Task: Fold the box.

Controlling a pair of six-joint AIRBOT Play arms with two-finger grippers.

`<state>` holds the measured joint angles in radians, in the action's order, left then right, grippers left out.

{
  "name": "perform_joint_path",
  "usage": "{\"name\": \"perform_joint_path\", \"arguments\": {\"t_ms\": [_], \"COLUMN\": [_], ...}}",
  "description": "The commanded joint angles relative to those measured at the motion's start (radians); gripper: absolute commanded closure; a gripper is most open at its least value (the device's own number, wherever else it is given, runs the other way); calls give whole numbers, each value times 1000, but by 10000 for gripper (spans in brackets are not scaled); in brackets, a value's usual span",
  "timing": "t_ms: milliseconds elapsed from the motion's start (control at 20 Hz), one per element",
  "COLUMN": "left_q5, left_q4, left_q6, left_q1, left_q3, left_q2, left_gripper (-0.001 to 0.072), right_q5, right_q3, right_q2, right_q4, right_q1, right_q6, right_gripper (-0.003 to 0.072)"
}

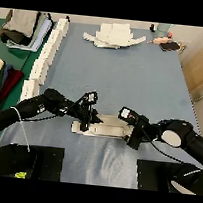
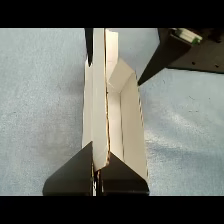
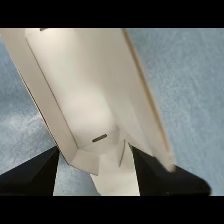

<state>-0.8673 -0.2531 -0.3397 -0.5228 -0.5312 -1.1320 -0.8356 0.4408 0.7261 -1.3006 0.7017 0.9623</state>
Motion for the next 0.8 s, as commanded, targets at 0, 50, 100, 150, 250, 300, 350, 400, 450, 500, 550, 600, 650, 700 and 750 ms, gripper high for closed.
{"name": "perform_joint_path", "arguments": {"t_ms": [0, 50, 100, 150, 250, 300, 350, 400, 450, 500, 550, 600, 650, 700, 750], "left_q5": [0, 0, 0, 0, 0, 0, 0, 0, 0, 0, 0, 0, 0, 0, 0], "left_q4": [0, 0, 0, 0, 0, 0, 0, 0, 0, 0, 0, 0, 0, 0, 0], "left_q6": [0, 0, -1, 0, -1, -1, 0, 0, 0, 0, 0, 0, 0, 0, -1], "left_q1": [0, 0, 1, 0, 1, 0, 0, 1, 0, 0, 0, 0, 1, 0, 0], "left_q3": [-1, -1, -1, -1, -1, -1, -1, -1, -1, -1, -1, -1, -1, -1, -1], "left_q2": [1, 0, 0, 1, 0, 1, 1, 1, 1, 1, 1, 0, 0, 0, 0], "left_gripper": [693, 692, 693, 692, 693, 693, 693, 693, 693, 693, 693, 693, 692, 693, 693], "right_q5": [-36, -49, -60, -66, -61, -60, -60, -62, -63, -63, -63, -64, -61, -58, -53], "right_q3": [-12, -12, -12, -12, -11, -10, -10, -10, -10, -10, -10, -10, -10, -10, -10], "right_q2": [8, 23, 40, 62, 105, 125, 138, 142, 138, 137, 137, 137, 137, 140, 148], "right_q4": [298, 340, 378, 414, 468, 487, 490, 488, 482, 478, 466, 456, 453, 454, 463], "right_q1": [-204, -247, -274, -291, -299, -299, -299, -299, -299, -299, -299, -299, -299, -299, -299], "right_q6": [-378, -439, -502, -562, -626, -631, -630, -630, -630, -630, -630, -630, -631, -643, -689], "right_gripper": [-34, -34, -34, -34, -34, -34, -34, -34, -34, -34, -33, -33, -33, -33, -33]}}
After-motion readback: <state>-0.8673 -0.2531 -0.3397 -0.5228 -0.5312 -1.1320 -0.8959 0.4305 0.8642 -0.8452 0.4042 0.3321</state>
